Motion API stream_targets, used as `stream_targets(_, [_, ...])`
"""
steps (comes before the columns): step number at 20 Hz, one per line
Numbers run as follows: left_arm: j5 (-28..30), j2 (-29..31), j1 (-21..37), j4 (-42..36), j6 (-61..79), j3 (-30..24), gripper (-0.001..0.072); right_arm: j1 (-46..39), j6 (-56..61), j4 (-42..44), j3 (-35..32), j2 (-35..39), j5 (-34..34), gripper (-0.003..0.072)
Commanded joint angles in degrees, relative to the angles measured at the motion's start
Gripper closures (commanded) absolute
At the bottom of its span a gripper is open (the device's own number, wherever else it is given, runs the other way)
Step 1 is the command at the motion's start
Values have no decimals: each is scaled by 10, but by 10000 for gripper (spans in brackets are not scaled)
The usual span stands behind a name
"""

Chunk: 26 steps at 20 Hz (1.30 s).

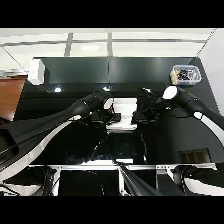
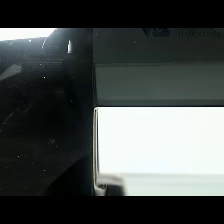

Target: Fold the box and place the chain.

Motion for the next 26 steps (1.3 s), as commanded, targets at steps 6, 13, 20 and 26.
stream_targets(6, [2, 0, 1, 0, 0, 1, 683, 131, 337, -232, 49, -12, -65, 271])
stream_targets(13, [1, 0, 1, 0, 0, 1, 683, 166, 441, -304, 64, -16, -41, 451])
stream_targets(20, [0, 0, 1, 0, 0, 1, 682, 168, 445, -293, 63, -33, -17, 448])
stream_targets(26, [0, 0, 1, 0, 0, 1, 683, 170, 446, -283, 63, -38, -29, 676])
